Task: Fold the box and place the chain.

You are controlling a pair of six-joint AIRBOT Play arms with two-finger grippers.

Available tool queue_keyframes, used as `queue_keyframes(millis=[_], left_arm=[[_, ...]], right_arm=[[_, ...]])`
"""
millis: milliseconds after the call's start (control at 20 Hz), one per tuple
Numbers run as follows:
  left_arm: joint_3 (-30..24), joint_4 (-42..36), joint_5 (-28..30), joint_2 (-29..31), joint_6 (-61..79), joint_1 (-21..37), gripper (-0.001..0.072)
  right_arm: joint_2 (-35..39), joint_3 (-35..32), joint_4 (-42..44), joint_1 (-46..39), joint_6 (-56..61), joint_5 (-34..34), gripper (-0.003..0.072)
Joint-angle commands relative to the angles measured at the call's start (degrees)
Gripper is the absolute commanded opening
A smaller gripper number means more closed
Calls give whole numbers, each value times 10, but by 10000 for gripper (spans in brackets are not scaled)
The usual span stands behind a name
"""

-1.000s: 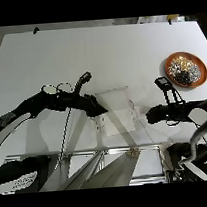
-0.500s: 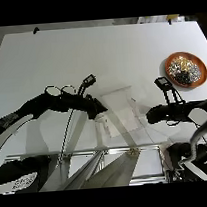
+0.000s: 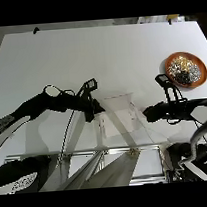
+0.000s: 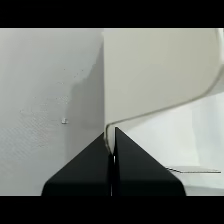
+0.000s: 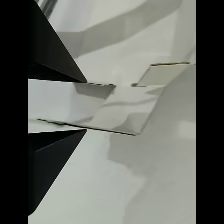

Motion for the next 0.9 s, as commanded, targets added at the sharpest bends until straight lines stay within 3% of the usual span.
queue_keyframes(millis=[0, 850], left_arm=[[0, 28, 3, 16, 57, 0, 3], [0, -40, 60, -63, 214, -1, 4]], right_arm=[[0, 37, 2, 1, -35, 3, 330], [0, 42, -34, 1, -41, -12, 329]])
